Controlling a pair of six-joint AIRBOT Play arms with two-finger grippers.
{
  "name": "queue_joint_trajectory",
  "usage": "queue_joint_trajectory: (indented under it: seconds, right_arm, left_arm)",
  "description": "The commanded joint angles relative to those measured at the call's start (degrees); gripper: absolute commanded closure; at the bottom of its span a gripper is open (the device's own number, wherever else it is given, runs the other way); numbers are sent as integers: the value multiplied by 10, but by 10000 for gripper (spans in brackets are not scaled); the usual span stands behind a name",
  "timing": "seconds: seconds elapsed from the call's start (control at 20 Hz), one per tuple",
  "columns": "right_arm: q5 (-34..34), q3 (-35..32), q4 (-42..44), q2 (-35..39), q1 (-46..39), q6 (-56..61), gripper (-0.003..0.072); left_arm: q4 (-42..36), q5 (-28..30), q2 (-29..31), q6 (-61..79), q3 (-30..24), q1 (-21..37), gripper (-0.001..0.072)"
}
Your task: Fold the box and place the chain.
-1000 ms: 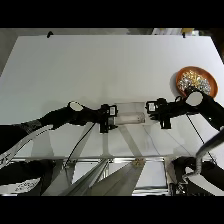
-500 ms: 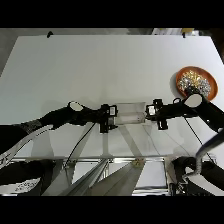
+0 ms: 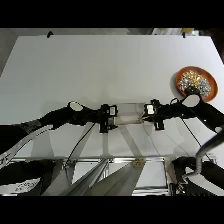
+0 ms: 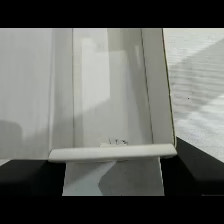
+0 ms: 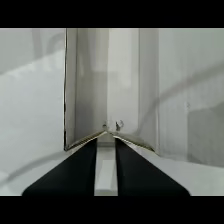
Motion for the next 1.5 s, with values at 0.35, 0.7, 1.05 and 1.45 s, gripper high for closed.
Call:
queue_joint_trajectory:
  seconds: [0.35, 0.7, 1.05, 1.45]
  right_arm:
    - [-20, 0, 50, -31, 13, 3, 279]
    - [9, 0, -90, 51, 13, 237, 675]
    - [-42, 0, -89, 131, -55, 565, 675]
    - [-43, 0, -104, 45, -167, 736, 675]
  left_arm:
    - [0, 0, 0, 0, 0, 0, 540]
    - [0, 0, 0, 0, 0, 0, 540]
    - [0, 0, 0, 0, 0, 0, 540]
    - [0, 0, 0, 0, 0, 0, 540]
